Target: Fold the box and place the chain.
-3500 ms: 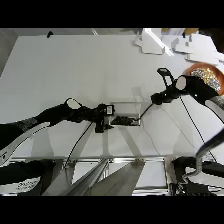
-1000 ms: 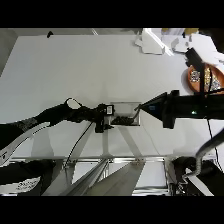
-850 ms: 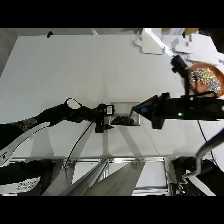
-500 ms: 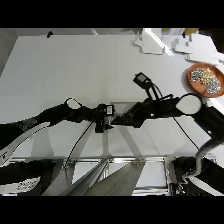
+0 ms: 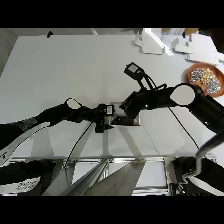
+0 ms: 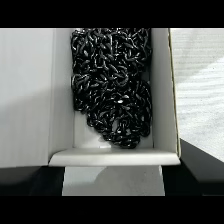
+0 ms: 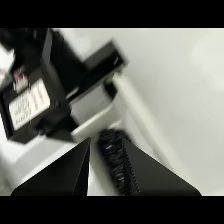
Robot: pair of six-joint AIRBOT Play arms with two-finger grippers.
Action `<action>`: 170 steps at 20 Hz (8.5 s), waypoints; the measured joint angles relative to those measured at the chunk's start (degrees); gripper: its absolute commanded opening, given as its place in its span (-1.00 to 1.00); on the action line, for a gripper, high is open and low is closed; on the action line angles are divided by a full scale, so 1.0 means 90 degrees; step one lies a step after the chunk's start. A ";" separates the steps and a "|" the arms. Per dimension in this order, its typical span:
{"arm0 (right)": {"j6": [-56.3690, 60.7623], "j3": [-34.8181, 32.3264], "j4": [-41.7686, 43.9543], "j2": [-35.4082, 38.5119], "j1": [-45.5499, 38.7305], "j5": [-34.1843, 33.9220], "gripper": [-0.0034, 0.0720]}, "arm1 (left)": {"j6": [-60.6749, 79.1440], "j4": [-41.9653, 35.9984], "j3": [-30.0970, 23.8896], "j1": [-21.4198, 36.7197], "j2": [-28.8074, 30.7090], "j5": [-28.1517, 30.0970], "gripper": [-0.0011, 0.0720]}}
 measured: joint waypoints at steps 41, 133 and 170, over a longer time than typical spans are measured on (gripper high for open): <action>-0.2737 -0.0784 -0.0668 -0.0491 0.0627 0.0583 -0.21 | 0.0002 0.0002 0.0000 -0.0002 0.0000 0.0000 -0.40; -0.1409 -0.1559 -0.0935 -0.0070 0.0517 0.0058 -0.73 | -0.0034 -0.0022 -0.0002 -0.0002 0.0000 -0.0005 -0.40; 0.2006 -0.1435 -0.4048 0.0430 -0.4478 0.2407 -0.75 | 0.0005 -0.0083 -0.0002 0.0000 -0.0005 -0.0221 -0.39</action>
